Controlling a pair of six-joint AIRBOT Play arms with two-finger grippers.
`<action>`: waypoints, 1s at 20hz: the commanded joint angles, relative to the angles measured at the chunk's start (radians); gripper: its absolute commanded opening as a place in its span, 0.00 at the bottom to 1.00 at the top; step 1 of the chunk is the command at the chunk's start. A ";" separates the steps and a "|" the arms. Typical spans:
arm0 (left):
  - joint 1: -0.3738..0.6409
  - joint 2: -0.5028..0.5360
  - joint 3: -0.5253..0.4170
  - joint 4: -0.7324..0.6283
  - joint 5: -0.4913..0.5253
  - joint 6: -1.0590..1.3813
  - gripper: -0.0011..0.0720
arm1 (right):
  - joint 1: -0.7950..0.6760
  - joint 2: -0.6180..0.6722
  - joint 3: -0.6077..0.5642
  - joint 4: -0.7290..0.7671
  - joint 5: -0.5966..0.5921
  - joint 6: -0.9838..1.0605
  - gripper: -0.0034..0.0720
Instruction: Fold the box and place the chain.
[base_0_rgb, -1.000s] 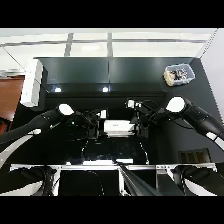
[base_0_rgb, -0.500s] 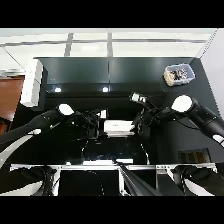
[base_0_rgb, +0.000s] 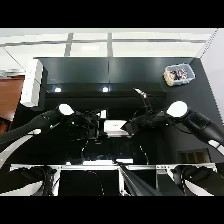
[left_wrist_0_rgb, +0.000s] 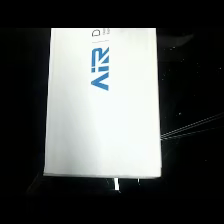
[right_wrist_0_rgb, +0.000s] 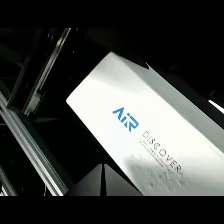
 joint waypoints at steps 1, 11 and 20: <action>0.000 0.000 0.001 0.000 0.001 0.000 0.62 | 0.031 -0.063 -0.008 0.021 -0.080 0.045 0.08; 0.000 0.000 0.001 0.000 0.001 0.000 0.62 | 0.031 -0.135 -0.006 -0.040 -0.083 0.027 0.08; 0.000 0.027 0.030 0.056 0.002 -0.053 1.00 | -0.310 0.097 0.148 -0.113 0.262 -0.056 0.08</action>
